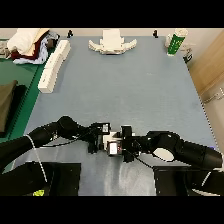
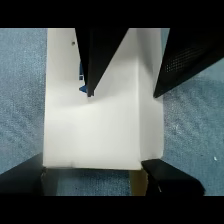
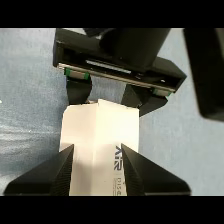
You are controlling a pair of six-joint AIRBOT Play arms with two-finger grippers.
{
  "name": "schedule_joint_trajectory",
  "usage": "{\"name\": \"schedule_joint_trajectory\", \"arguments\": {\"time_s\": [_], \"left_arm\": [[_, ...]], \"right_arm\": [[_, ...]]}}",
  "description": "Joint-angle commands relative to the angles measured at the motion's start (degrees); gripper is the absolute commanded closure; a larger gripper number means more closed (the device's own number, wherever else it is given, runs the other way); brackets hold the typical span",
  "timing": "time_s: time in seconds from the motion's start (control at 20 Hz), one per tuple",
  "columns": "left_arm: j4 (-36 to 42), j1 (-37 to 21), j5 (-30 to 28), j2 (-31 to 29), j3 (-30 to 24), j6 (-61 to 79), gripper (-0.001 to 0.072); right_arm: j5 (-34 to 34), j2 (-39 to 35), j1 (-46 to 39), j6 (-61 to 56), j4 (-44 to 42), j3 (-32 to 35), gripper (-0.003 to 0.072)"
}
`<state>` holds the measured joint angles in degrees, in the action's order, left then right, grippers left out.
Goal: Fold the box.
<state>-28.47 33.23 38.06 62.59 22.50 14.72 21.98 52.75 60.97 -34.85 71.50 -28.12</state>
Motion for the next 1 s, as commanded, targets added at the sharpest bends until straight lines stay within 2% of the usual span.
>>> {"name": "schedule_joint_trajectory", "arguments": {"time_s": [0.0, 0.25, 0.55, 0.95], "left_arm": [[0.00, 0.00, -0.02, -0.04, 0.00, 0.02, 0.0198], [0.00, 0.00, -0.02, -0.04, 0.00, 0.02, 0.0198], [0.00, 0.00, -0.02, -0.04, 0.00, 0.02, 0.0199], [0.00, 0.00, -0.02, -0.04, 0.00, 0.02, 0.0199]], "right_arm": [[-1.51, 0.24, 0.11, 1.92, 2.23, -0.15, 0.0222], [-1.46, -3.06, -0.04, 1.84, 3.43, -0.55, 0.0222], [-1.53, -2.82, -4.09, 0.35, 4.81, -0.59, 0.0222], [-2.32, -2.75, -4.22, 0.24, 4.74, -0.96, 0.0223]]}}
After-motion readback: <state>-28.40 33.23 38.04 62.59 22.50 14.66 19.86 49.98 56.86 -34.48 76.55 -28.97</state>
